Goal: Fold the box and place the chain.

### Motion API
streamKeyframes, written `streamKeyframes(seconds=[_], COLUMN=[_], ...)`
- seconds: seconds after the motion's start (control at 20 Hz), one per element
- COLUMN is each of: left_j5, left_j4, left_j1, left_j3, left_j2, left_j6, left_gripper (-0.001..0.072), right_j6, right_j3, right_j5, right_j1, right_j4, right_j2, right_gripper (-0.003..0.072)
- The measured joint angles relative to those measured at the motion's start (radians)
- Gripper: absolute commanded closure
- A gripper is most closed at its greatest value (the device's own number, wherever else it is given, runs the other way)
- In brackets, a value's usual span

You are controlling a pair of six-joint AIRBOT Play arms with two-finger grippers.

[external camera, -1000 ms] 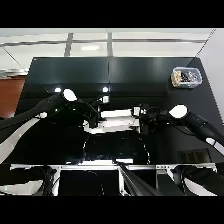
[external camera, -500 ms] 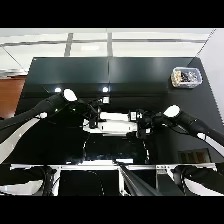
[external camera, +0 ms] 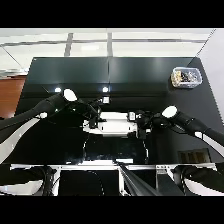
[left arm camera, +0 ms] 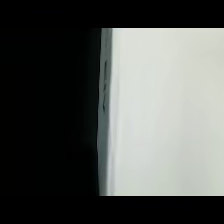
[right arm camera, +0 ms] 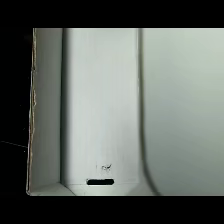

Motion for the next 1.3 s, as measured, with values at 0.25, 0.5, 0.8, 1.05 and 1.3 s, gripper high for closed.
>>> streamKeyframes(seconds=[0.25,0.5,0.8,1.05,1.3], left_j5=[-0.001,-0.001,-0.013,-0.095,-0.308], left_j4=[0.000,0.000,0.002,0.126,0.292], left_j1=[0.000,0.000,0.002,0.034,0.100], left_j3=[0.000,0.000,0.002,0.003,0.001], left_j2=[0.000,0.000,0.013,0.126,0.259], left_j6=[0.000,0.000,-0.016,-0.208,-0.542], left_gripper=[0.0681,0.0681,0.0120,0.0065,0.0683], right_j6=[0.043,0.065,0.069,0.069,0.070], right_j3=[0.000,0.001,0.001,0.001,0.001], right_j5=[-0.029,-0.048,-0.055,-0.055,-0.055], right_j1=[0.026,0.034,0.035,0.035,0.035], right_j4=[-0.033,-0.048,-0.055,-0.058,-0.059], right_j2=[-0.003,-0.005,-0.005,-0.005,-0.005], right_gripper=[-0.0018,0.0055,0.0158,0.0329,0.0330])
